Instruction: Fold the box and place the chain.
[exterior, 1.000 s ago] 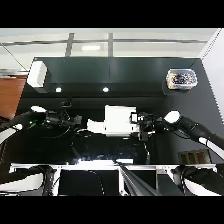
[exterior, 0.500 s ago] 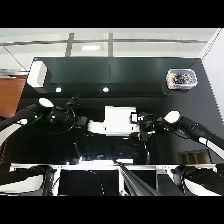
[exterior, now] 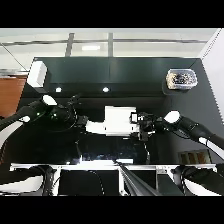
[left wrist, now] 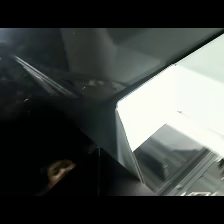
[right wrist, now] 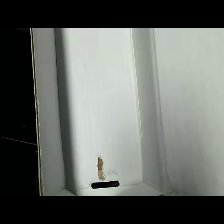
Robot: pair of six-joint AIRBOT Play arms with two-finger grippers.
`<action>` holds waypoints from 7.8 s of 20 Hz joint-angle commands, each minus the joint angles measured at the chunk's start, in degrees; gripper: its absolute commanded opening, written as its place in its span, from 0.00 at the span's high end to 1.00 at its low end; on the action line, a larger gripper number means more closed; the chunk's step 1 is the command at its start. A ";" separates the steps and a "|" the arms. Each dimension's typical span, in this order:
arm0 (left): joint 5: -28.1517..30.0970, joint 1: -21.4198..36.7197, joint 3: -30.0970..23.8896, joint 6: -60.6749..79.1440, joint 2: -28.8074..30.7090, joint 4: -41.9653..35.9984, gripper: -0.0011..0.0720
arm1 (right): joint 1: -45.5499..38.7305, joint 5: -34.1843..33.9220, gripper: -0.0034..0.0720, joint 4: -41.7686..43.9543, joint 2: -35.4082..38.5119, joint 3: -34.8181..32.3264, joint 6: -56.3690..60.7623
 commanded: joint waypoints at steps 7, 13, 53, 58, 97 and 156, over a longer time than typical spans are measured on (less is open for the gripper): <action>-3.34 -0.92 -0.33 13.57 -1.90 -15.74 0.95 | 0.02 0.00 0.78 0.02 -0.04 -0.04 0.00; -5.14 -0.90 1.25 16.74 -1.90 -17.70 0.14 | 0.00 0.00 0.78 0.02 -0.04 -0.04 0.00; -3.67 -31.98 24.33 -57.37 -3.48 40.72 0.34 | 0.00 -0.02 0.78 0.02 -0.04 -0.04 0.00; -5.33 -38.53 25.94 -67.76 -5.29 46.99 0.34 | 0.00 -0.02 0.78 0.02 -0.04 -0.04 0.00; -7.76 -38.99 28.46 -73.61 -8.26 44.57 0.95 | -0.48 8.17 0.13 -17.90 8.52 1.03 17.81; -6.36 -39.01 28.46 -75.21 -8.28 43.23 0.95 | 3.21 0.87 0.87 -3.85 6.93 1.03 22.10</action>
